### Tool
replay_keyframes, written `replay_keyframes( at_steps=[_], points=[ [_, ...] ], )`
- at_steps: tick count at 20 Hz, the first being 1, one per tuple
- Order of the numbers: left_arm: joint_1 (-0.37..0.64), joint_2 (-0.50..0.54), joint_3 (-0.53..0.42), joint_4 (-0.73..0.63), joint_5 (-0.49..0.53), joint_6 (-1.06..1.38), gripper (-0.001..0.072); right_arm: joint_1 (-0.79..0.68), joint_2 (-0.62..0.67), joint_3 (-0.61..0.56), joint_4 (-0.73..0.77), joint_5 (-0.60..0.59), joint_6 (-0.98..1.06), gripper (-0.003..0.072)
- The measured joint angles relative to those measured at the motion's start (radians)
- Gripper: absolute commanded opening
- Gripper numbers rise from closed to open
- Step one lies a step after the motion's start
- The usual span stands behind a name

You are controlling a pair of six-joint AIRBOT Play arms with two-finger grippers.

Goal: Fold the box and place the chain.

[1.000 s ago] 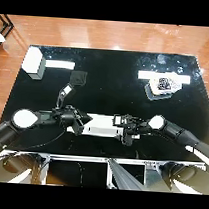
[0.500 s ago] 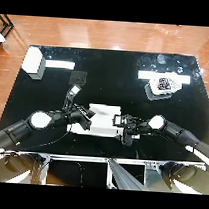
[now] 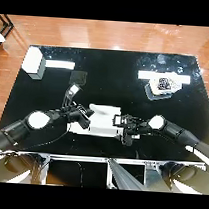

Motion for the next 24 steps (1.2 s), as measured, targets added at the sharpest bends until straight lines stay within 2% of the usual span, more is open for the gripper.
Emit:
replay_keyframes(
  at_steps=[2,6,10,11,12,13,19,24],
  points=[
    [0.031,0.056,0.000,0.056,-0.064,0.000,0.0017,0.000,0.000,0.000,0.000,0.000,0.000,0.0355],
    [0.141,0.173,0.001,0.200,-0.260,0.000,0.0019,0.000,0.000,0.000,0.000,0.000,0.000,0.0356],
    [0.272,0.224,0.001,0.294,-0.466,0.012,0.0023,0.000,0.000,0.000,0.000,0.000,0.000,0.0355],
    [0.295,0.227,0.001,0.309,-0.506,0.028,0.0166,0.000,0.000,0.000,0.000,0.000,0.000,0.0356],
    [0.312,0.229,0.001,0.323,-0.541,0.050,0.0515,0.000,0.000,0.000,0.000,0.000,0.000,0.0356],
    [0.323,0.229,0.001,0.330,-0.564,0.070,0.0640,0.000,0.000,0.000,0.000,0.000,0.000,0.0355],
    [0.302,0.177,0.001,0.352,-0.565,0.325,0.0639,0.000,0.000,0.000,0.000,0.000,0.000,0.0356],
    [0.226,0.073,0.001,0.356,-0.493,0.534,0.0639,0.000,0.000,0.000,0.000,0.000,0.000,0.0356]
  ],
)
